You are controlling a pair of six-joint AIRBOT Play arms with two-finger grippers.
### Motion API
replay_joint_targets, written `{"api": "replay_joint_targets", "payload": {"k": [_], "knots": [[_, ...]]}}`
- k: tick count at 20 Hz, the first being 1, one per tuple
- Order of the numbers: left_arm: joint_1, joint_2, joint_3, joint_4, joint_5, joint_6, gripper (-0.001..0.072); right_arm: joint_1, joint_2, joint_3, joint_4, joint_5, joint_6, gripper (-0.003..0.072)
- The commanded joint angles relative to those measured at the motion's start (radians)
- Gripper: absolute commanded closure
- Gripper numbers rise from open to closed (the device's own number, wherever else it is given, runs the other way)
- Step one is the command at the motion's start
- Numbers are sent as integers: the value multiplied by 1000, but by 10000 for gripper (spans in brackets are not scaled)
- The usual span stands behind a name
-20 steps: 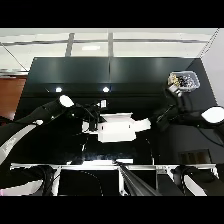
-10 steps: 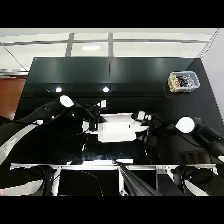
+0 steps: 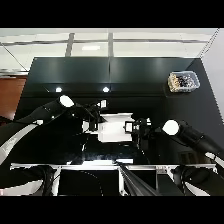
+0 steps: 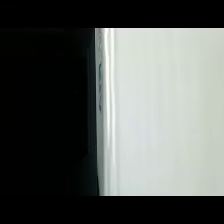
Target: Fold the box and place the chain.
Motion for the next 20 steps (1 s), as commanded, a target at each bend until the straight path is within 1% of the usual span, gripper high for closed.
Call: {"api": "replay_joint_targets", "payload": {"k": [1, 4, 6, 11, 13, 16, 20], "knots": [[0, -1, 0, 0, 0, 0, 684, 16, -5, 7, 35, -58, -16, 3], [0, -1, 0, 0, 0, 0, 684, -14, -5, 37, 13, -30, -16, 3], [0, -1, 0, 0, -1, 0, 684, -37, -5, 57, -2, -31, -16, 3], [0, -1, 0, 0, -1, 0, 684, -85, -5, 93, 5, -6, -30, 3], [0, -1, 0, 0, -1, 0, 684, -116, -5, 95, 42, -14, -57, 3], [0, -1, 0, 0, -1, 0, 684, -143, -5, 95, 158, -16, -169, 3], [0, -1, 1, 0, 0, 0, 684, -172, -23, 95, 187, -15, -174, 3]]}}
